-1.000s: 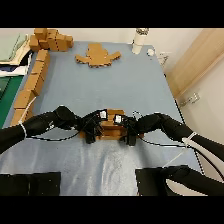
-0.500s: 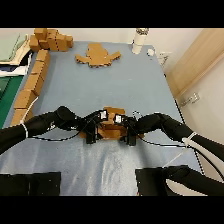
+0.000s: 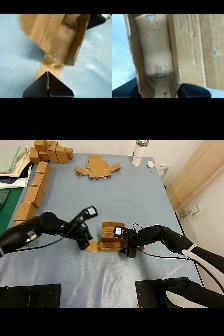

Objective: Fold the box.

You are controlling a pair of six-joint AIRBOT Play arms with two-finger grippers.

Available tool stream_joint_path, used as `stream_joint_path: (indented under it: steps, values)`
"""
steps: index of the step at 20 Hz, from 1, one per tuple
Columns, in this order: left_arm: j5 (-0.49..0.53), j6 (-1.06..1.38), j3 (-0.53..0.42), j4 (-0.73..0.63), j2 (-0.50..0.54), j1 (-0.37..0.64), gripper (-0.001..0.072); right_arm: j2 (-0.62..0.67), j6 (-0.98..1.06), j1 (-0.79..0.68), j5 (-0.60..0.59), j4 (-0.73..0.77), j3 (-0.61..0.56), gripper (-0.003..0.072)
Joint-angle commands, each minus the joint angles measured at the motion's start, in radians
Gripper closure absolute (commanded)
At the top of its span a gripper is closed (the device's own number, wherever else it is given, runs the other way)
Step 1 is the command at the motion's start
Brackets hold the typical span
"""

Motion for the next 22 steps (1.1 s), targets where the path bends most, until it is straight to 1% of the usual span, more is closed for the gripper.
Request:
stream_joint_path:
  steps: [1,2,3,4,5,6,8,10,13,15,17,19,22]
  values:
    - [-0.123,-0.635,0.001,0.259,0.140,0.101,0.0695,-0.001,0.000,0.000,0.000,0.000,0.000,0.0189]
    - [-0.174,-0.794,-0.001,0.288,0.145,0.145,0.0695,-0.001,0.000,0.000,0.000,0.000,0.000,0.0189]
    - [-0.236,-0.880,-0.013,0.285,0.140,0.190,0.0696,-0.001,0.000,0.000,0.000,0.000,0.000,0.0189]
    - [-0.272,-0.920,-0.032,0.280,0.132,0.221,0.0695,-0.001,0.000,0.000,0.000,0.000,0.000,0.0189]
    - [-0.284,-0.961,-0.058,0.276,0.121,0.242,0.0695,-0.001,0.000,0.000,0.000,0.000,0.000,0.0189]
    - [-0.275,-0.980,-0.083,0.261,0.111,0.248,0.0696,-0.001,0.000,0.000,0.000,0.000,0.000,0.0189]
    - [-0.227,-0.961,-0.116,0.175,0.073,0.230,0.0696,-0.001,0.000,0.000,0.000,0.000,0.000,0.0189]
    - [-0.168,-0.941,-0.121,0.095,0.005,0.175,0.0696,-0.001,0.000,0.000,0.000,0.000,0.000,0.0189]
    - [-0.082,-0.840,-0.119,-0.061,-0.082,0.088,0.0696,-0.001,0.000,0.000,0.000,0.000,0.000,0.0189]
    - [-0.034,-0.816,-0.119,-0.104,-0.098,0.061,0.0696,-0.001,0.000,0.000,0.000,0.000,0.000,0.0189]
    - [-0.023,-0.811,-0.119,-0.127,-0.092,0.054,0.0696,-0.001,0.000,0.000,0.000,0.000,0.000,0.0189]
    - [-0.036,-0.787,-0.119,-0.149,-0.081,0.052,0.0696,-0.001,0.000,0.000,0.000,0.000,0.000,0.0189]
    - [-0.053,-0.783,-0.119,-0.145,-0.081,0.052,0.0697,-0.001,0.000,0.000,0.000,0.000,0.000,0.0189]
